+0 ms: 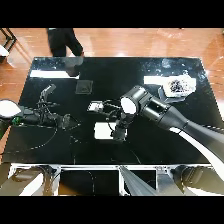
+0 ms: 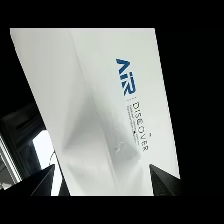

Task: Fold the box and place the chain.

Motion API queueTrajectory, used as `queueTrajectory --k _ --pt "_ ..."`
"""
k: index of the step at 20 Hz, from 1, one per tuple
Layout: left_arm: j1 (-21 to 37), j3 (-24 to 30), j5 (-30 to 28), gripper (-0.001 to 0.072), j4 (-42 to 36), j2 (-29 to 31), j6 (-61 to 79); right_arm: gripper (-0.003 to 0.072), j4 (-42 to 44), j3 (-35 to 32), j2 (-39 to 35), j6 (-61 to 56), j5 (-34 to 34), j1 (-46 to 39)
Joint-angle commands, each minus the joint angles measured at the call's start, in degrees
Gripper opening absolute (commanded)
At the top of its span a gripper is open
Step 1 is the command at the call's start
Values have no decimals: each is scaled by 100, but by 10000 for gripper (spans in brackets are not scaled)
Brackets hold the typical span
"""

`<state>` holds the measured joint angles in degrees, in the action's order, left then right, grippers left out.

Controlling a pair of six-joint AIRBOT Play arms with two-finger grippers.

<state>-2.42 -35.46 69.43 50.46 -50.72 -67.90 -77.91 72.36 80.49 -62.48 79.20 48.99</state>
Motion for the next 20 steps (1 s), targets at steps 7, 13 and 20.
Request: queueTrajectory --k 7,13,20 --pt "-2 2 0 638 0 -2 0 699 -42 11 125 601 -138 15" --pt "-2 2 0 638 0 -2 2 700 -164 11 131 616 -229 26" --pt "-2 2 2 638 0 -2 0 706 -116 11 131 619 -160 114"
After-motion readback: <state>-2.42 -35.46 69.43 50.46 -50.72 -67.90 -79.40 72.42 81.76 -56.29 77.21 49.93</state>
